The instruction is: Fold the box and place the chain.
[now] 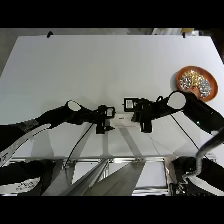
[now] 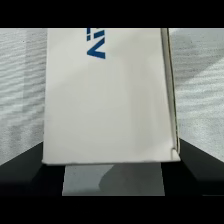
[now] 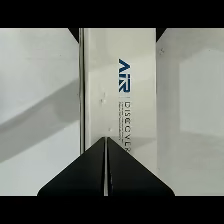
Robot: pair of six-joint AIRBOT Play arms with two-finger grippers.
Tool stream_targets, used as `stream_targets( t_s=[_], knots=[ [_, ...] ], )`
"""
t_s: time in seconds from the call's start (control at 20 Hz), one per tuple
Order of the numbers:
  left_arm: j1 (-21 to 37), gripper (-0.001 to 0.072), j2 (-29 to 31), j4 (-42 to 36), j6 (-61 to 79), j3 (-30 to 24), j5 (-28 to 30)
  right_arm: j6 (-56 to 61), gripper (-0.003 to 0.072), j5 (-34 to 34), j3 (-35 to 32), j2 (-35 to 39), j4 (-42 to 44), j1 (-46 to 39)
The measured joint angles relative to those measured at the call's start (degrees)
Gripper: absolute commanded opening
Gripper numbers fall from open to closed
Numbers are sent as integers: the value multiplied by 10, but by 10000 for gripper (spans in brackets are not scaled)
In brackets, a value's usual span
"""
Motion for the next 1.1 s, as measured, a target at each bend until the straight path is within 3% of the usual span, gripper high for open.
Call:
stream_targets(
  t_s=[0.75,1.1],
  knots=[
    [0,256,0,0,0,0,-1,-5,18,-36,-49,10,14,-1],
    [0,256,0,0,0,0,0,-11,19,-73,-48,26,122,-1]
  ],
)
